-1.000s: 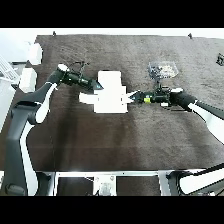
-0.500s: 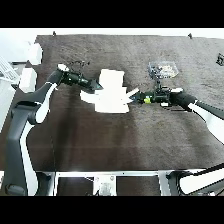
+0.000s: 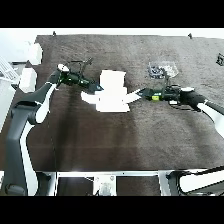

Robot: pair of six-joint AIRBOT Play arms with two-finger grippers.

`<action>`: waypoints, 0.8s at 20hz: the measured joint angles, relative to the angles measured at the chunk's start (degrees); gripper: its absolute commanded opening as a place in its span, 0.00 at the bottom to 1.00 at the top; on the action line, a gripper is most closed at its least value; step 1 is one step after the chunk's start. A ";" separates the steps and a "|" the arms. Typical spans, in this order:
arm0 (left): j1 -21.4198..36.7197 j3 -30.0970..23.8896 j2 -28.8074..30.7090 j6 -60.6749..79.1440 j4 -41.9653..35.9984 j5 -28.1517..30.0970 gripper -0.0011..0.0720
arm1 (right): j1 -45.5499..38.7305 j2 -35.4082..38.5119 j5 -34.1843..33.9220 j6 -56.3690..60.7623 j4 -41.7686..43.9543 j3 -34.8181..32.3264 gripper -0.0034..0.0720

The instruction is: Fold the box and place the chain.

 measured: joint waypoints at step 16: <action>-0.02 -9.40 0.66 30.91 -11.15 -0.39 0.04 | -5.66 0.96 0.42 -0.50 0.70 -0.07 0.38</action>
